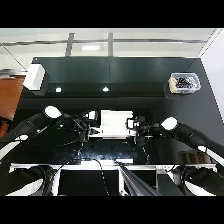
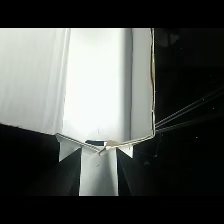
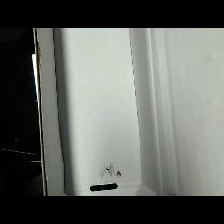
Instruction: Fold the box and place the chain.
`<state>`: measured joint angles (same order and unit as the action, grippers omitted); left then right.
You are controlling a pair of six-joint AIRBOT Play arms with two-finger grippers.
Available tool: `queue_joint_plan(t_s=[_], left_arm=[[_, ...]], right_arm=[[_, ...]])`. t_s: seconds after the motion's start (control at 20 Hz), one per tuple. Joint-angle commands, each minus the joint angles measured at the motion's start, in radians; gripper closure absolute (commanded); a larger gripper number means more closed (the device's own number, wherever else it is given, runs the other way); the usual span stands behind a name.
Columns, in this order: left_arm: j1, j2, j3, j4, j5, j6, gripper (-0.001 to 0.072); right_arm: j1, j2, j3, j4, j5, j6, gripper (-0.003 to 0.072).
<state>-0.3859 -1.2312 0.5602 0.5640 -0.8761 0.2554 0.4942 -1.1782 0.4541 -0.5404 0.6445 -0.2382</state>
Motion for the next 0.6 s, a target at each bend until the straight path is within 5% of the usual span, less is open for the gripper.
queue_joint_plan(t_s=[0.0, 0.55], left_arm=[[-0.001, 0.0, 0.003, -0.004, 0.0, -0.001, 0.044], [-0.06, 0.0, 0.002, -0.052, 0.038, -0.001, 0.0567]], right_arm=[[0.0, -0.001, 0.0, 0.0, 0.0, 0.0, 0.0379], [0.0, -0.001, 0.0, 0.0, 0.0, 0.0, 0.0379]])
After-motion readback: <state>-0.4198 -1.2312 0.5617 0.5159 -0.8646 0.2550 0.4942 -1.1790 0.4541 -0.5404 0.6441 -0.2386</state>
